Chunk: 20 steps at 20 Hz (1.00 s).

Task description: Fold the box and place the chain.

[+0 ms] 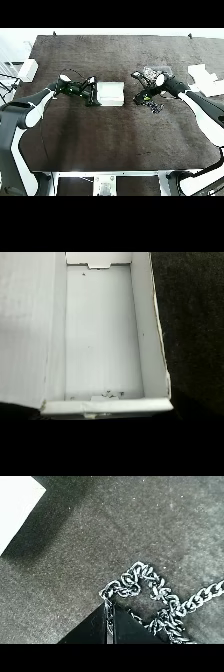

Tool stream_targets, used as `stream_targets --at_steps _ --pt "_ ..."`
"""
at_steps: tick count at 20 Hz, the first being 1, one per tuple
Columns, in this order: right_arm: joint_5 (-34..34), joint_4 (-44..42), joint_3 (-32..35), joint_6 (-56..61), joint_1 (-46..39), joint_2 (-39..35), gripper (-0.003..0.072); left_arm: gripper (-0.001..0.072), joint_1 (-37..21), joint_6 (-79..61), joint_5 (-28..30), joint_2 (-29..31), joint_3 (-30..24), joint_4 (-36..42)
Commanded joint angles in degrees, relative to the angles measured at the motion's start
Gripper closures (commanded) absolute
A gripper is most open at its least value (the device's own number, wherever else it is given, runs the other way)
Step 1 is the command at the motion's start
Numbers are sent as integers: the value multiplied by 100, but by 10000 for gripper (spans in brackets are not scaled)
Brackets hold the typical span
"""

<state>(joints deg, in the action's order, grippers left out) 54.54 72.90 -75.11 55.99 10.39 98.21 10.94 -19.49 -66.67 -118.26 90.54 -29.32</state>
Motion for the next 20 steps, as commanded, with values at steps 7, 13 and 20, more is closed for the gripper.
stream_targets --at_steps 7,13,20 --pt "-44 -271 -50 129 63 -2256 681 215 -4 -2 2 -2 0 -2" --pt "-393 -1161 -50 122 514 -3362 681 215 -4 -2 2 -2 0 -2" --pt "-1519 -1231 -160 50 1338 -3464 681 215 -4 -2 2 -2 0 -2"
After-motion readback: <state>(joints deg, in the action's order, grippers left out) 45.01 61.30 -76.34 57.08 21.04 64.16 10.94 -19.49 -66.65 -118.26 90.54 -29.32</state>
